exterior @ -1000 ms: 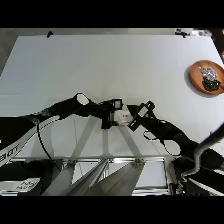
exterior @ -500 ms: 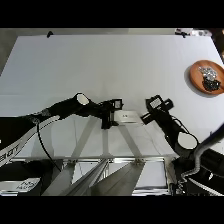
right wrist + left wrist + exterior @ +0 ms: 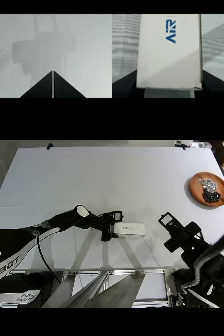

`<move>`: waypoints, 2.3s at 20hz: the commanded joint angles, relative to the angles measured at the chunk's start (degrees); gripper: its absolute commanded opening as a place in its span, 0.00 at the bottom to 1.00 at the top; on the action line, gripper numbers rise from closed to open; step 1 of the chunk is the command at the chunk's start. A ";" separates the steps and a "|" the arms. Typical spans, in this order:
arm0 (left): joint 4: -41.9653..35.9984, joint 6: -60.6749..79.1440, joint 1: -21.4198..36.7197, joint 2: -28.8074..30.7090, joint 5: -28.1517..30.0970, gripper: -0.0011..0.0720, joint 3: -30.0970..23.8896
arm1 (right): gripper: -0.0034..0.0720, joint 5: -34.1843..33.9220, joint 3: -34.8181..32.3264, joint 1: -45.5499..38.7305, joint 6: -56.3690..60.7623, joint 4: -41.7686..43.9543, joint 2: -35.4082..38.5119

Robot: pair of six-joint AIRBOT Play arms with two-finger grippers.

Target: Fold the box and place the chain.

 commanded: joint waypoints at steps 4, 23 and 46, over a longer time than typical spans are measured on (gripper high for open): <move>-0.02 0.00 0.00 0.02 0.04 0.64 0.02 | 0.04 -4.17 8.81 -26.32 -25.79 29.11 -3.61; -7.28 -17.81 5.16 9.68 35.63 0.04 0.04 | 0.05 -11.78 16.65 -43.69 -45.11 50.47 -28.68; 52.11 -76.37 53.77 9.55 -0.44 1.00 0.02 | 0.05 -10.69 16.65 -43.69 -42.25 49.05 -28.68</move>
